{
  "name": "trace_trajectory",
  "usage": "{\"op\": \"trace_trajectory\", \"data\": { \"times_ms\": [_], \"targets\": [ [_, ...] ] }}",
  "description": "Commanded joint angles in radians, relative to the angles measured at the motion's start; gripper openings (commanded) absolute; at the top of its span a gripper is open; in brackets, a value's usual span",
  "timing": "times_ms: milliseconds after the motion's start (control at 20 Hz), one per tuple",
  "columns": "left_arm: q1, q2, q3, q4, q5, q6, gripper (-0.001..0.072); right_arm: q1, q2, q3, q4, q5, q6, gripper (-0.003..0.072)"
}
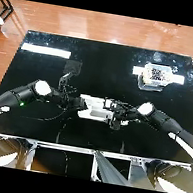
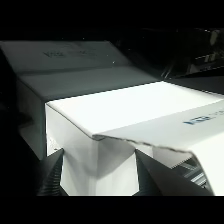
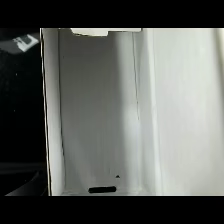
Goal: Fold the box and place the chain.
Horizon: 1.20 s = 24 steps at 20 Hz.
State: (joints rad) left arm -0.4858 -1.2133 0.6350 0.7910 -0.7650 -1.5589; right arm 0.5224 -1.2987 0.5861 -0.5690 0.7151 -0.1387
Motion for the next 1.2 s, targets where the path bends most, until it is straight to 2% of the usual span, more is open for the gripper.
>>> {"op": "trace_trajectory", "data": {
  "times_ms": [0,350,400,450,800,1150],
  "targets": [
    [0.002,-0.004,-0.001,0.005,0.023,0.002,0.0561,0.001,0.0,0.0,-0.001,0.002,-0.001,0.0355],
    [0.003,-0.004,-0.001,-0.016,0.021,0.008,0.0579,0.001,0.0,0.0,-0.001,0.002,-0.001,0.0355],
    [0.004,-0.004,-0.001,-0.027,0.021,0.008,0.0627,0.001,0.0,0.0,-0.001,0.003,-0.001,0.0355],
    [0.007,-0.004,-0.001,-0.032,0.02,0.008,0.0639,0.001,0.0,0.0,-0.002,0.006,-0.001,0.0355],
    [0.027,0.002,0.0,-0.048,-0.014,0.059,0.0638,0.001,0.0,0.0,-0.004,0.006,-0.001,0.0355],
    [0.019,0.098,-0.002,-0.008,-0.057,0.142,0.0637,0.001,0.0,0.0,-0.004,0.006,-0.001,0.0355]
  ]
}}
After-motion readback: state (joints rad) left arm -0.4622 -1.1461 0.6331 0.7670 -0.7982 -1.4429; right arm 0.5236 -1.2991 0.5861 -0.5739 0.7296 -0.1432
